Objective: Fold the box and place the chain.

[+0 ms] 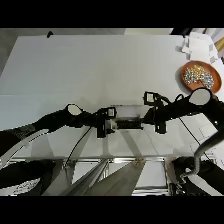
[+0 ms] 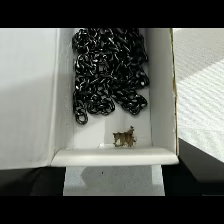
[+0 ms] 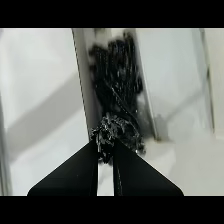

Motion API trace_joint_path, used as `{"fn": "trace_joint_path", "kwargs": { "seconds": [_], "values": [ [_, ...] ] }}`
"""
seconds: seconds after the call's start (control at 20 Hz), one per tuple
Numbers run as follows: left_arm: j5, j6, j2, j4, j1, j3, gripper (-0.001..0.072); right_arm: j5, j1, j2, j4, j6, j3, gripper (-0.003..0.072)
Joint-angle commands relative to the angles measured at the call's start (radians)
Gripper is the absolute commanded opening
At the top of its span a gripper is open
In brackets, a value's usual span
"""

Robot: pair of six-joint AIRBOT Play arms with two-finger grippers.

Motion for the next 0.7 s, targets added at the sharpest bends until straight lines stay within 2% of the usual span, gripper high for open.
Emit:
{"fn": "trace_joint_path", "kwargs": {
  "seconds": [0.0, 0.2, 0.35, 0.5, 0.65],
  "values": [
    [0.000, 0.000, 0.000, 0.000, 0.001, 0.000, 0.0031, -0.023, 0.002, 0.058, 0.192, 0.015, 0.001, 0.0009],
    [0.000, 0.000, 0.000, 0.000, 0.001, 0.000, 0.0031, -0.087, 0.100, 0.060, 0.232, 0.015, 0.001, 0.0009],
    [0.000, 0.000, 0.000, 0.000, 0.001, 0.000, 0.0031, -0.221, 0.218, 0.059, 0.222, 0.017, 0.001, 0.0010],
    [0.000, 0.000, 0.000, 0.000, 0.001, 0.000, 0.0031, -0.353, 0.266, 0.056, 0.156, 0.106, 0.001, 0.0010],
    [0.000, 0.000, 0.000, 0.000, 0.001, 0.000, 0.0031, -0.371, 0.266, 0.055, 0.072, 0.200, 0.001, 0.0010]
  ]
}}
